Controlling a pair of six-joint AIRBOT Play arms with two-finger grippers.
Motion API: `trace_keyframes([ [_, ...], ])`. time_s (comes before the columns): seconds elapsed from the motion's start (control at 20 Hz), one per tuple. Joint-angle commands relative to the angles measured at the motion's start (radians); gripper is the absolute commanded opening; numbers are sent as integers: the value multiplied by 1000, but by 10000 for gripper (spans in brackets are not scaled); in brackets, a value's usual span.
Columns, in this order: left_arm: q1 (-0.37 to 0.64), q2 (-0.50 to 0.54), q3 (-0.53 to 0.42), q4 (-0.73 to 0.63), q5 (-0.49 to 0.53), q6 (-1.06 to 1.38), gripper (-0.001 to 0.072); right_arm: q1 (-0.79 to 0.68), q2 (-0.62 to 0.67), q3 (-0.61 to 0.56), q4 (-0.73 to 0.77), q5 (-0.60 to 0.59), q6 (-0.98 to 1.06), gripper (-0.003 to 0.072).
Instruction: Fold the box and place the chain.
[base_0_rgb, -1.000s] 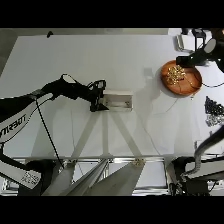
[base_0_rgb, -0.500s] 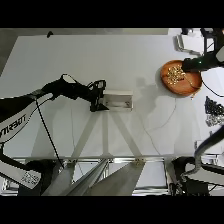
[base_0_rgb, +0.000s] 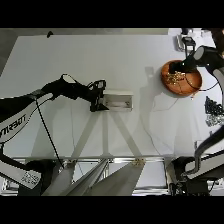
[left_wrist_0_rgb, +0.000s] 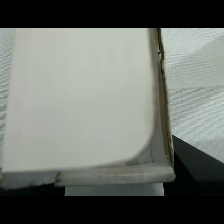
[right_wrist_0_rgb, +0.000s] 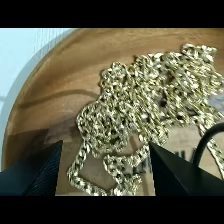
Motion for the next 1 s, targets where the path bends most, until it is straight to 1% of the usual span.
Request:
trace_keyframes([
  [0.0,0,1,0,0,0,0,159,3,-97,56,-9,-14,3,600],
  [0.1,0,1,0,0,0,0,159,-4,-121,56,-10,-13,12,597],
  [0.15,0,1,0,0,0,0,159,-6,-131,57,-10,-13,24,580],
  [0.2,0,1,0,0,0,0,159,-7,-137,56,-11,-11,40,525],
  [0.25,0,1,0,0,0,0,159,-7,-140,56,-10,-5,40,442],
  [0.3,0,1,0,0,0,0,159,-7,-139,56,-10,3,40,321],
  [0.4,0,1,0,0,0,0,159,-7,-133,56,-10,18,40,5],
  [0.55,0,1,0,0,0,0,159,-7,-99,56,-11,23,32,9],
  [0.7,0,1,0,0,0,0,159,-7,-34,56,-14,18,27,7],
  [0.95,0,1,0,0,0,0,159,-7,69,56,-24,106,-26,4],
])
